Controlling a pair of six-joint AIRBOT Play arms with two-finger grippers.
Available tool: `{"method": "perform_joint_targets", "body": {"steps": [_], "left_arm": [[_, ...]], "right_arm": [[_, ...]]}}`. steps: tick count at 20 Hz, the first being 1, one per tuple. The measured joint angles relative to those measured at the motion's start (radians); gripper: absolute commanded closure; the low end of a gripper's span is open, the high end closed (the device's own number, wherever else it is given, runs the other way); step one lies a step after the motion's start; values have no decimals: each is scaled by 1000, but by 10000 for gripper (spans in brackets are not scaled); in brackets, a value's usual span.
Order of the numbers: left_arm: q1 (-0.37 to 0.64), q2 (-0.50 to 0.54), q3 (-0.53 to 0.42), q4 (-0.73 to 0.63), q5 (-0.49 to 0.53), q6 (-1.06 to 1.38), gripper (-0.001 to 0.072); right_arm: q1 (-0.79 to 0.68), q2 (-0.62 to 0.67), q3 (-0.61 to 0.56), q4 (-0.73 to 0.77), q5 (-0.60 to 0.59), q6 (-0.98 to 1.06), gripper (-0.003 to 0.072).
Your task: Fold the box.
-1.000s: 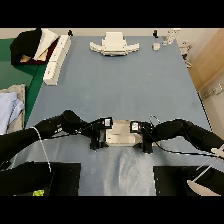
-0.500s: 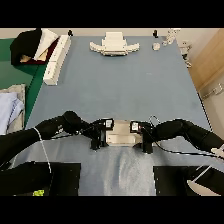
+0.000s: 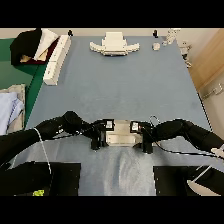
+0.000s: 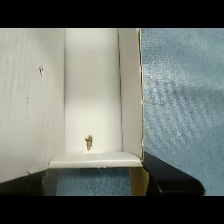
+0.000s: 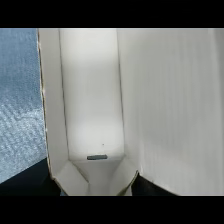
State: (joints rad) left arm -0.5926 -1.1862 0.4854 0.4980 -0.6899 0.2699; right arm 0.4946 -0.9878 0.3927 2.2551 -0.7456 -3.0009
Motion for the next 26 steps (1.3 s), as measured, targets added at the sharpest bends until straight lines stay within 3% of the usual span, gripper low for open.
{"method": "perform_joint_targets", "body": {"steps": [20,22,26], "left_arm": [[0,0,0,-2,1,0,250],[0,-2,0,-3,3,2,250],[0,-2,0,-5,3,2,250]], "right_arm": [[0,0,0,0,-3,0,128],[0,0,0,0,-3,7,-34],[0,3,0,-6,-7,36,-34]]}}
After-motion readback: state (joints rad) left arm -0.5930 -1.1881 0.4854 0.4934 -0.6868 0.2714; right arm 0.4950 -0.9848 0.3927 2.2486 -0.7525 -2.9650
